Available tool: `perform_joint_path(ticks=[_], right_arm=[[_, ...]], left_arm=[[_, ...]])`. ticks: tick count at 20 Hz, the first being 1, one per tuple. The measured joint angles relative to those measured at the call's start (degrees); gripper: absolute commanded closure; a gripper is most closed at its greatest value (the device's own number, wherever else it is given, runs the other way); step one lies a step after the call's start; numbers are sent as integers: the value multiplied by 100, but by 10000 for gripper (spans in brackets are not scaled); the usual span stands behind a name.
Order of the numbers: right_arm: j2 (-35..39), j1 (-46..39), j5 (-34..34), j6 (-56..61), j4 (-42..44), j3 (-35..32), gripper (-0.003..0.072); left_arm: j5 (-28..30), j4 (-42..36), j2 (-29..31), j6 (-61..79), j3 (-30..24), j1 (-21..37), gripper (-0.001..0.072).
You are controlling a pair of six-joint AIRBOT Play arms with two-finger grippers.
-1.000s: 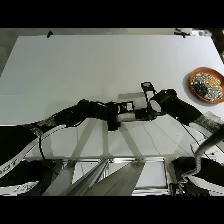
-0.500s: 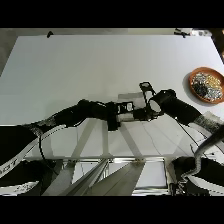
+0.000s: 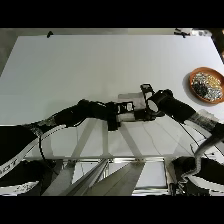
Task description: Fold the box and place the chain.
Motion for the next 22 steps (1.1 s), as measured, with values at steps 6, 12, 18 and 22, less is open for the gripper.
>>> perform_joint_path(ticks=[6,12,18,22], right_arm=[[-24,0,79,-35,-103,-4,405],[-24,0,-9,-4,-2,-4,663],[79,7,-15,-184,70,-9,322],[538,4,286,-420,-192,-11,128]], left_arm=[[0,4,0,9,2,0,365],[0,-2,0,-2,0,0,365],[0,7,0,28,2,0,365],[-4,0,0,0,2,-2,365]])
